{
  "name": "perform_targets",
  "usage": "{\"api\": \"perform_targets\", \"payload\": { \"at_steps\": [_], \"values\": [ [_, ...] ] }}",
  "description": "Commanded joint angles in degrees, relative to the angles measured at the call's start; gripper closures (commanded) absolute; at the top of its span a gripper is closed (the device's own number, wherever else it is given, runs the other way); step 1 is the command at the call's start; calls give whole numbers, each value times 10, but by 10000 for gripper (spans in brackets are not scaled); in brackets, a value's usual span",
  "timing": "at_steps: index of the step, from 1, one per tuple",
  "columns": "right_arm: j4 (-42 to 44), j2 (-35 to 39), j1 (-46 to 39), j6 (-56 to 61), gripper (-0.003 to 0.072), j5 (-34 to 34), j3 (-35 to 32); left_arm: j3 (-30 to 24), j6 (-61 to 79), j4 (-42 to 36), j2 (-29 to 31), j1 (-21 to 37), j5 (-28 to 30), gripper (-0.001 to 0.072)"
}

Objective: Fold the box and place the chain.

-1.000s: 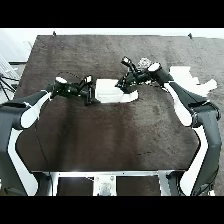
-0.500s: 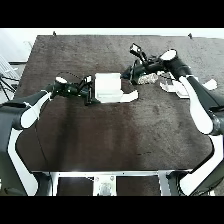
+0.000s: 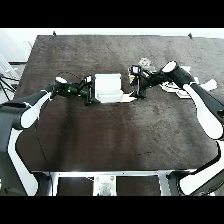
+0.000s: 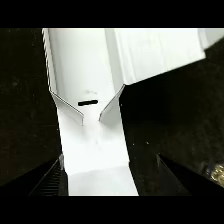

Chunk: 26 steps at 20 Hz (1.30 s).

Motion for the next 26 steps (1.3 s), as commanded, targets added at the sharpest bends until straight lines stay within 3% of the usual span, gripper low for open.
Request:
{"api": "perform_targets", "payload": {
  "at_steps": [1, 6, 7, 12, 13, 14, 20, 21, 26],
  "values": [
    [2, -3, 15, -12, 37, -18, -9, 0, 0, 0, 0, 0, 0, 243],
    [3, -13, 32, -11, 71, -52, -8, 0, 0, 0, 0, 0, 0, 243],
    [5, -16, 34, -11, 119, -51, -9, 0, 0, 0, 0, 0, 0, 242],
    [15, -25, 45, -12, 131, -51, -9, 0, 0, 0, 0, 0, 0, 243],
    [18, -25, 47, -12, 153, -51, -9, 0, 0, 0, 0, 0, 0, 242],
    [19, -25, 48, -12, 273, -51, -9, 0, 0, 0, 0, 0, 0, 243],
    [60, -32, 51, -13, 348, -51, -9, 0, 0, 0, 0, 0, 0, 242],
    [67, -32, 55, -17, 424, -51, -9, 0, 0, 0, 0, 0, 0, 243],
    [72, -37, 74, -26, 431, -54, -9, 0, 0, 0, 0, 0, 0, 242]
  ]
}}
